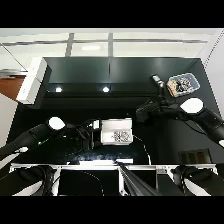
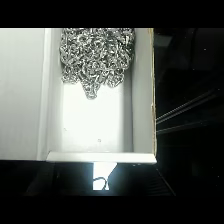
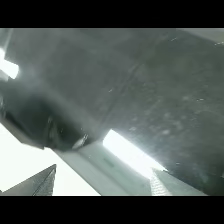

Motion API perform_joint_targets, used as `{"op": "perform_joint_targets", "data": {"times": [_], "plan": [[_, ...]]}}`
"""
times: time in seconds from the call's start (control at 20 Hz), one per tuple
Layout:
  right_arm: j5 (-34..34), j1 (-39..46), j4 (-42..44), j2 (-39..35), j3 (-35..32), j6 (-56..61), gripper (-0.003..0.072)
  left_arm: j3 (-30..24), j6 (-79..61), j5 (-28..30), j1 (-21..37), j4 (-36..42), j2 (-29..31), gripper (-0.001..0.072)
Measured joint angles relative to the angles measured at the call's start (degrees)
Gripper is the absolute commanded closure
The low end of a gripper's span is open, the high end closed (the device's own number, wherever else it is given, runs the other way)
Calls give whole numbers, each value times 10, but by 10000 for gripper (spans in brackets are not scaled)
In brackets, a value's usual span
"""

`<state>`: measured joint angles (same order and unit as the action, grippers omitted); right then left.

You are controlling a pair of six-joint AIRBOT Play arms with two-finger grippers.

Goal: Fold the box and place the chain.

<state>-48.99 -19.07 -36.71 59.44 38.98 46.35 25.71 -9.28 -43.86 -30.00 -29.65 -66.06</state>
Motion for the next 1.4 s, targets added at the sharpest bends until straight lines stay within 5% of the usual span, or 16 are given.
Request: {"op": "perform_joint_targets", "data": {"times": [0.55,0.95,1.0,1.1,1.15,1.2,1.4], "plan": [[-172,-38,-88,12,25,-163,-24,0,5,-1,0,-1,0,233],[-127,-94,-137,12,26,-249,-19,0,6,-1,0,-1,0,233],[-123,-97,-140,12,26,-253,124,0,6,-2,0,-1,0,233],[-120,-101,-142,12,26,-256,156,0,6,-2,0,-1,0,234],[-117,-102,-143,12,26,-256,325,0,6,-2,0,-1,0,233],[-116,-103,-143,12,26,-256,380,0,6,-2,0,-1,0,233],[-115,-104,-145,12,26,-248,449,0,7,-6,0,-1,0,233]]}}
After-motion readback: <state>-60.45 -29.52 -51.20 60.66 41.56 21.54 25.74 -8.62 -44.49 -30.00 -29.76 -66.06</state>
